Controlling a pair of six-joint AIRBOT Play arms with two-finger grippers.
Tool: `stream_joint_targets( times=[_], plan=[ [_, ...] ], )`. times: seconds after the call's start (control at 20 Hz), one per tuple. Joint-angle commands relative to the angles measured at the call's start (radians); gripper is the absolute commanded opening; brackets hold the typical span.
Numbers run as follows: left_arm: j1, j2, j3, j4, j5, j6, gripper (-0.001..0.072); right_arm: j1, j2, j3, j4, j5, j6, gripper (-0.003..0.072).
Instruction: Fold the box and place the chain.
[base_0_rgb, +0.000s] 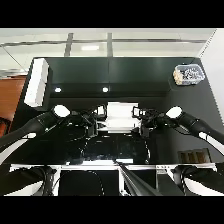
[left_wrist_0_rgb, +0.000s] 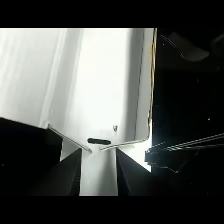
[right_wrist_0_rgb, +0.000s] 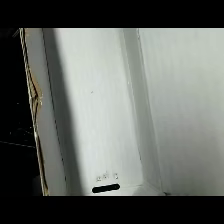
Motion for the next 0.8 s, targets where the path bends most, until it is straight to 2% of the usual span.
stream_joint_targets(
  times=[0.0, 0.05, 0.4, 0.75],
  plan=[
    [-0.011, -0.018, 0.02, -0.008, -0.001, -0.003, 0.0162, 0.0, 0.0, 0.001, 0.0, 0.0, 0.0, 0.0126],
    [-0.016, -0.019, 0.021, -0.013, 0.003, -0.003, 0.0137, 0.0, 0.0, 0.001, 0.0, 0.0, 0.0, 0.0126],
    [-0.07, -0.051, 0.026, -0.11, 0.05, 0.008, 0.0138, 0.0, 0.0, 0.001, 0.0, 0.0, 0.0, 0.0126],
    [-0.071, -0.06, 0.032, -0.115, 0.054, 0.008, 0.0138, 0.0, 0.0, 0.001, 0.0, 0.0, 0.0, 0.0126]
  ],
)
